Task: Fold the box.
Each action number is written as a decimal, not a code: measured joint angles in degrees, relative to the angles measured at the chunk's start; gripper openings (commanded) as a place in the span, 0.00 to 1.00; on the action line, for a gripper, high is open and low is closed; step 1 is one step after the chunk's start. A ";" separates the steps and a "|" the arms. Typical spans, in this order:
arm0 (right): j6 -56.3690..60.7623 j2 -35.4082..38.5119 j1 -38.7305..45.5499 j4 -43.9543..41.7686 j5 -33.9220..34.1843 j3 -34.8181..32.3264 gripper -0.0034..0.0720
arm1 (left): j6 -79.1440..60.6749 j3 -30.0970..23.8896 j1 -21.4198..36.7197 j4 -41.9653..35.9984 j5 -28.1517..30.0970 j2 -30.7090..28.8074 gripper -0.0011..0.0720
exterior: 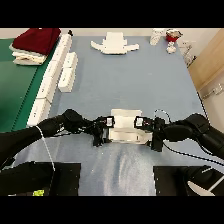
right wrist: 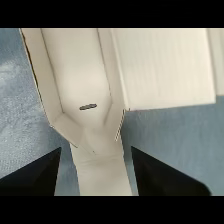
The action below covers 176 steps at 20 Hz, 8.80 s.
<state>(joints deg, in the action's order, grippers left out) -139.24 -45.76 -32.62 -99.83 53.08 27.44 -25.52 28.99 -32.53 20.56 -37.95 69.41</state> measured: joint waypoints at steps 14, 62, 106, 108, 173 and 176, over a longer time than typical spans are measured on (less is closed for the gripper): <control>-10.40 -3.30 0.02 -10.40 -7.45 0.17 0.24 | 0.04 0.02 0.00 0.02 0.02 0.02 0.64; 45.79 -5.33 39.36 -12.17 12.81 -0.35 0.05 | 0.00 0.00 -0.04 0.02 0.00 0.02 0.64; 98.23 -20.87 -15.72 14.82 12.37 19.19 0.61 | 0.02 0.00 -0.04 0.00 -0.02 0.02 0.64; 101.29 -23.08 -16.90 16.50 13.18 20.06 0.61 | 0.02 0.00 -0.04 0.00 0.00 0.02 0.64; 19.56 -28.28 17.14 -38.36 24.04 25.07 0.05 | 0.02 0.00 -0.04 0.02 -0.02 0.02 0.64; 17.86 -24.96 13.75 -36.74 20.44 23.89 0.05 | 0.00 0.00 -0.04 0.02 -0.02 0.02 0.64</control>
<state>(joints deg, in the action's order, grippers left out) -121.38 -70.72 -18.87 -136.57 73.52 51.33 -25.52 28.99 -32.58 20.58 -37.98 69.43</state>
